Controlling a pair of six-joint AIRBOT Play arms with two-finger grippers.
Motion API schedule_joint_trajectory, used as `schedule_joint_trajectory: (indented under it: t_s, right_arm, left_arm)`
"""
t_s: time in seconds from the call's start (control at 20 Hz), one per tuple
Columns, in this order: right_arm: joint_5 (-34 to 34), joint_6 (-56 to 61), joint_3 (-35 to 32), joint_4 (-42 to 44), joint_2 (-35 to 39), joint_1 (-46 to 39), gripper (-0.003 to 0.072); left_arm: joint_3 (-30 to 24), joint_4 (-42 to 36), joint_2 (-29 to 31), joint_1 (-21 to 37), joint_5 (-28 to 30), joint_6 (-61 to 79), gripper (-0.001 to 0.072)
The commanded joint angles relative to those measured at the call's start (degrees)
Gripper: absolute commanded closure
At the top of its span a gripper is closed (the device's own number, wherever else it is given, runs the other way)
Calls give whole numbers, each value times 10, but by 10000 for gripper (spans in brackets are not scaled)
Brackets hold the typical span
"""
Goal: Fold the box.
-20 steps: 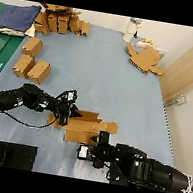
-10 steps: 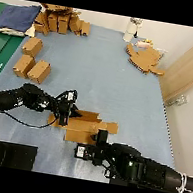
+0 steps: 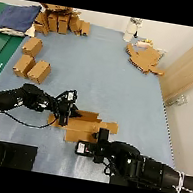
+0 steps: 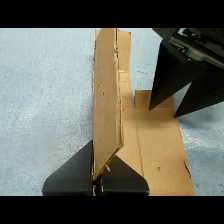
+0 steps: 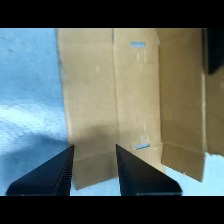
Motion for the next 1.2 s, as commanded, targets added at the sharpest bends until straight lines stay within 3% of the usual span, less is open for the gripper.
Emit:
schedule_joint_trajectory:
  t_s: [0.0,0.45,0.7,1.15]
  right_arm:
    - [0,0,0,-2,-3,-12,267]
    - [13,-12,3,23,64,-10,267]
    - [25,-98,-3,126,66,7,265]
    - [-2,-73,-18,76,41,21,266]
  left_arm:
    - [0,0,0,0,0,0,698]
    - [0,0,0,0,0,0,698]
    - [0,0,0,0,0,0,698]
    - [0,0,0,0,0,0,697]
